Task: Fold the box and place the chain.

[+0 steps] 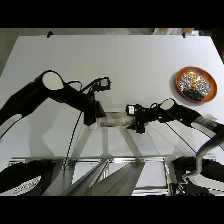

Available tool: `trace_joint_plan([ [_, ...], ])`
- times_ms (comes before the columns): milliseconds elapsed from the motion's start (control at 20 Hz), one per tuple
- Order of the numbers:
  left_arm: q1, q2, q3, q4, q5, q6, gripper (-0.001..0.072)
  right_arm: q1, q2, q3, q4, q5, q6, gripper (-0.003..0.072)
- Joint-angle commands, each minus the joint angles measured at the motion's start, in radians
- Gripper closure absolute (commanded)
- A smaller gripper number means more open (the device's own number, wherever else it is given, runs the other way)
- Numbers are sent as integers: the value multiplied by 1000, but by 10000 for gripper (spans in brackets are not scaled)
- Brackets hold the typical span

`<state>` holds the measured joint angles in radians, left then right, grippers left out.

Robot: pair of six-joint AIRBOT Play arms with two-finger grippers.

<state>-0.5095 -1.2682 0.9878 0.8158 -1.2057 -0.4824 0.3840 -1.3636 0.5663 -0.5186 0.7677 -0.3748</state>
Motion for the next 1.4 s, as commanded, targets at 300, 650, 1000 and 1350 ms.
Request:
trace_joint_plan([
  [300, -16, -171, -2, -63, 502, -129, 707, -1, 1, 0, 0, 0, 0, 284],
  [650, 0, -177, -2, 62, 298, -195, 708, -1, 1, 0, 0, 0, 0, 284],
  [1000, -108, 3, -2, 383, 109, -370, 708, -1, 1, 0, 0, 0, 0, 284],
  [1350, -166, -42, -34, 465, 100, -367, 708, -1, 1, 0, 0, 0, 0, 284],
])
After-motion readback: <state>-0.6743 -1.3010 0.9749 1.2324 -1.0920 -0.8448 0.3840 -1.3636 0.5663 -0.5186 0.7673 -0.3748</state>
